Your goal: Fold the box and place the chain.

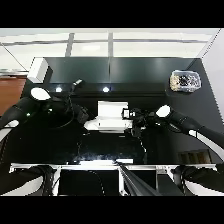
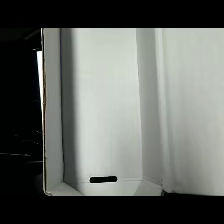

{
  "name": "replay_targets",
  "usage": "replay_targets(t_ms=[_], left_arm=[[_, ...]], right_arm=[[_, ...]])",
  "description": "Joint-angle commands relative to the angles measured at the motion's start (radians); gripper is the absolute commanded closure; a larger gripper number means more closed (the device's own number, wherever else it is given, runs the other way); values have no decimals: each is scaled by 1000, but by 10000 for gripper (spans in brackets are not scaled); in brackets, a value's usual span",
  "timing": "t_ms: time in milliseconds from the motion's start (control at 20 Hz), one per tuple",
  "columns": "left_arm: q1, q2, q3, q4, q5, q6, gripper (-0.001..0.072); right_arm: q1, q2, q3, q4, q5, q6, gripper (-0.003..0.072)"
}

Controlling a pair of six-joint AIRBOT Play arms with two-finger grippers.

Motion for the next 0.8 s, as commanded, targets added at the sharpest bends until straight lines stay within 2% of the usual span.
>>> replay_targets(t_ms=[0, 150, 400, 650, 700, 750], left_arm=[[-44, -52, -6, 8, 8, 17, 686], [-39, -53, -6, 90, 59, 10, 686], [-13, -53, -6, 208, 72, 10, 686], [26, -53, -6, 264, 103, -13, 680], [25, -53, -6, 298, 103, -11, 650], [20, -53, -6, 336, 104, -6, 561]], right_arm=[[0, 0, 0, 0, 0, 0, 516], [0, 0, 0, 0, 1, 0, 517], [0, 0, 0, 0, 1, 0, 516], [0, 0, 1, 0, 1, 0, 517], [0, 0, 0, 0, 1, 0, 517], [0, 0, 0, 0, 0, 0, 516]])
